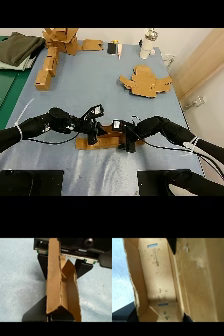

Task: Fold the box.

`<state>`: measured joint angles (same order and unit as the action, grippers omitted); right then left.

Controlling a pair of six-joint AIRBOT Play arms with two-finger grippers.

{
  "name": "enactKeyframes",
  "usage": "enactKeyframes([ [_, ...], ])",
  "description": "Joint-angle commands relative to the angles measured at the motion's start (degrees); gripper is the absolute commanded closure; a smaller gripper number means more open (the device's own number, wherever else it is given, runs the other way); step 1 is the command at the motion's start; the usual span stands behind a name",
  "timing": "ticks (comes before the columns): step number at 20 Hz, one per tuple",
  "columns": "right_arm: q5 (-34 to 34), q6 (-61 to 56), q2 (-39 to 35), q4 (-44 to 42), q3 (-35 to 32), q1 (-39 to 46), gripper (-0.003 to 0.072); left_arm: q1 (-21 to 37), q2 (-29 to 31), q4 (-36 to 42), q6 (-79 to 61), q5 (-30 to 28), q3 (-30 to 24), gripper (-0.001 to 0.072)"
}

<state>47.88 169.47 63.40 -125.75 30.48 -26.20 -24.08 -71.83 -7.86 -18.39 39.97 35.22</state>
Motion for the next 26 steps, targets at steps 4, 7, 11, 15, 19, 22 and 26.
enactKeyframes([
  [4, 0.15, 0.00, 0.46, 0.02, 0.02, 0.02, 0.0134, 0.00, 0.04, -0.31, 0.04, -0.07, -0.04, 0.0698],
  [7, 0.17, 0.00, 0.46, -0.02, 0.02, 0.02, 0.0183, 0.00, 0.04, -0.28, 0.02, -0.04, -0.04, 0.0698],
  [11, 0.20, 0.02, 0.46, -0.02, 0.02, 0.02, 0.0176, 0.00, 0.04, 0.20, 0.04, 0.39, -0.04, 0.0698],
  [15, 0.46, 0.02, 0.46, -0.04, 0.02, 0.02, 0.0173, -0.02, 0.04, 0.17, 0.04, 1.14, -0.04, 0.0699],
  [19, 0.46, 0.00, 0.46, -0.02, 0.02, 0.02, 0.0173, 0.17, 0.04, 0.11, 0.07, 0.72, -0.04, 0.0698],
  [22, 0.50, 0.00, 0.46, -0.02, 0.02, 0.02, 0.0172, 0.17, 0.04, 0.00, 0.07, -0.68, -0.04, 0.0698],
  [26, 0.63, 0.00, 0.46, -0.02, 0.02, 0.02, 0.0161, 0.24, 0.09, -0.31, 0.07, -2.51, -0.04, 0.0697],
])
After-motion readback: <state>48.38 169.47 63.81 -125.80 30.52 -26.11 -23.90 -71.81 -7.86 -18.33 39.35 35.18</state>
